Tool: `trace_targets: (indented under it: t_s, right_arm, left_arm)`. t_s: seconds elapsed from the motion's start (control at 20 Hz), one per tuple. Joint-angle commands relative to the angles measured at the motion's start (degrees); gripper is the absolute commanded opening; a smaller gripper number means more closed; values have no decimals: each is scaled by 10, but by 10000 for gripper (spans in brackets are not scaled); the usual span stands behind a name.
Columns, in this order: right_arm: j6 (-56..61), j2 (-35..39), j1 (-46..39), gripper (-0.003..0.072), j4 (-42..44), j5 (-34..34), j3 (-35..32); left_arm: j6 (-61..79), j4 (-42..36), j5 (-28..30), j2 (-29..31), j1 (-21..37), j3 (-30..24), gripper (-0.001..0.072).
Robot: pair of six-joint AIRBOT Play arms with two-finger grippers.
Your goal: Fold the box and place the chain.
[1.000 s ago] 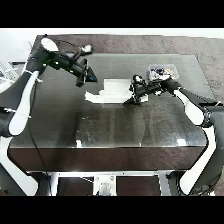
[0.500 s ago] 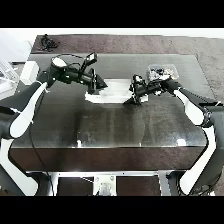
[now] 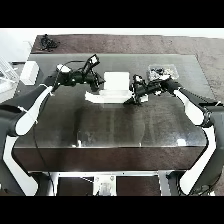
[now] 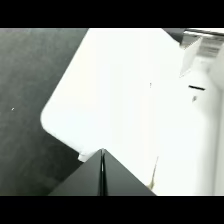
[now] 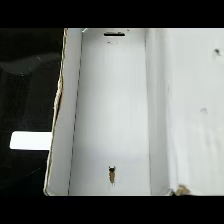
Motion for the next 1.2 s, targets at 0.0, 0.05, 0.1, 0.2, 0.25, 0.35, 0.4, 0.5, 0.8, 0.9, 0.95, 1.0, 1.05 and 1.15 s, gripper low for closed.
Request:
trace_targets:
  t_s: [0.0, 0.05, 0.1, 0.2, 0.25, 0.35, 0.4, 0.5, 0.8, 0.9, 0.95, 1.0, 1.05, 1.15]
  right_arm:
    - [0, 0, 0, 581, 0, 0, 0]
    - [0, 0, 0, 581, 0, 0, 0]
    - [0, 0, 0, 581, 0, 0, 0]
    - [0, 0, 0, 582, 0, 0, 0]
    - [0, 0, 0, 581, 0, 0, 0]
    - [0, 0, 0, 582, 0, 0, 0]
    - [0, 0, 0, 582, 0, 0, 0]
    - [0, 0, 0, 581, 0, 0, 0]
    - [0, 0, 0, 582, 0, 0, 0]
    - [0, 0, 0, 581, 0, 0, 0]
    - [0, 0, 0, 581, 0, 0, 0]
    - [0, 0, 0, 581, 0, 0, 0]
    - [0, 0, 0, 581, 0, 0, 0]
    - [0, 0, 0, 581, 0, 0, 0]
  left_arm:
    - [7, -14, 22, -11, 0, 0, 19]
    - [7, -15, 20, -11, 0, -1, 19]
    - [7, -15, 20, -11, 0, -1, 19]
    - [7, -15, 7, -19, 0, -1, 19]
    - [7, -14, -7, -25, 0, 0, 19]
    - [7, -15, -15, -35, 0, -1, 19]
    - [7, -14, -9, -36, 0, -1, 19]
    - [8, -14, 1, -36, 0, 0, 19]
    - [24, -10, -23, 8, 16, 21, 19]
    - [5, -1, -81, 42, 37, 21, 19]
    - [-7, 5, -115, 53, 48, 21, 19]
    - [-10, 12, -157, 63, 58, 21, 20]
    - [-8, 29, -191, 68, 63, 21, 63]
    - [-20, 83, -231, 70, 64, 21, 700]
